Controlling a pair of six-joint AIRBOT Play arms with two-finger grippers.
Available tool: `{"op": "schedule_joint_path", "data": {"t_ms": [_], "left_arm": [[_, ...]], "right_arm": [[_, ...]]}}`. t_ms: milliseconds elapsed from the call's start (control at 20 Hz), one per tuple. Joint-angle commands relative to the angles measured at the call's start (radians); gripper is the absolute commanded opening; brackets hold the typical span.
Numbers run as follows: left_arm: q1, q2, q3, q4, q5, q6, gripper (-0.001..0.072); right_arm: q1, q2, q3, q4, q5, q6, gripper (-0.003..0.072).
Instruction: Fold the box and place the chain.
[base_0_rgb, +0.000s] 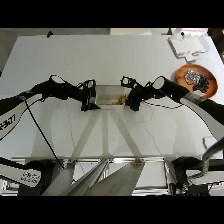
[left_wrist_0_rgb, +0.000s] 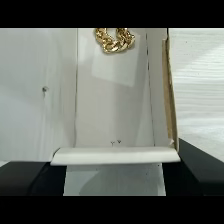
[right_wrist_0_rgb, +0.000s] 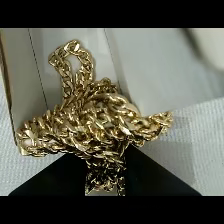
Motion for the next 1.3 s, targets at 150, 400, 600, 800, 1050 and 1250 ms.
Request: {"op": "schedule_joint_path", "data": {"t_ms": [150,400,600,800,1050,1250], "left_arm": [[-0.001,0.000,0.000,-0.002,0.001,0.000,0.0376],[-0.001,0.000,0.000,-0.003,0.001,0.000,0.0376],[-0.001,0.000,0.000,-0.003,0.001,0.000,0.0376],[-0.001,0.000,0.000,-0.003,0.001,0.000,0.0376],[-0.001,0.000,0.000,-0.002,0.001,0.000,0.0376],[-0.001,0.000,0.000,-0.002,0.001,0.000,0.0376]], "right_arm": [[0.001,0.031,-0.003,-0.251,-0.021,0.249,0.0011],[0.005,0.164,-0.003,-0.316,-0.016,0.366,0.0011],[0.038,0.275,-0.003,-0.312,-0.016,0.423,0.0011],[0.107,0.315,-0.001,-0.309,-0.020,0.504,0.0012],[0.195,0.315,0.000,-0.308,-0.131,0.612,0.0012],[0.249,0.314,0.000,-0.264,-0.336,0.656,0.0011]]}}
